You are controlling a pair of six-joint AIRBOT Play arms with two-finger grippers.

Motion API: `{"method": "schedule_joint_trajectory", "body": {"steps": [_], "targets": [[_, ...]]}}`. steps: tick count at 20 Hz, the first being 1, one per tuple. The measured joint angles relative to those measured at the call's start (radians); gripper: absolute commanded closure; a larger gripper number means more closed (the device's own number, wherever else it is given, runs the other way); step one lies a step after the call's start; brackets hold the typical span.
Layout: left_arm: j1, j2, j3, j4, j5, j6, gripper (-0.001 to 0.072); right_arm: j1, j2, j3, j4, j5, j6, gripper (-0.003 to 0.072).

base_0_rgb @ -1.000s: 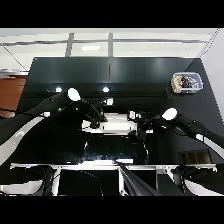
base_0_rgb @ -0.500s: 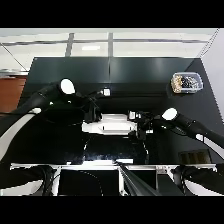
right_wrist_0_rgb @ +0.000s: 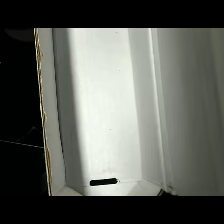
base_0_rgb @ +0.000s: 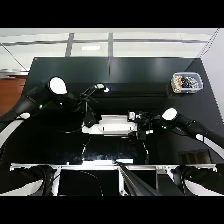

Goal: Fold the box and place the chain.

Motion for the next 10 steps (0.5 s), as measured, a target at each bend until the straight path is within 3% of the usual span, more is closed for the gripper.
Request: {"method": "schedule_joint_trajectory", "body": {"steps": [2,5,10], "targets": [[-0.001,-0.002,-0.047,-0.150,0.169,0.002,0.0683,0.000,0.000,0.000,0.000,0.000,0.000,0.0242],[-0.003,-0.024,-0.088,-0.232,0.362,0.012,0.0682,0.000,0.000,0.000,0.000,0.000,0.001,0.0242],[-0.034,-0.101,-0.107,-0.204,0.428,0.039,0.0682,0.000,0.000,0.000,0.000,-0.001,0.000,0.0242]]}}
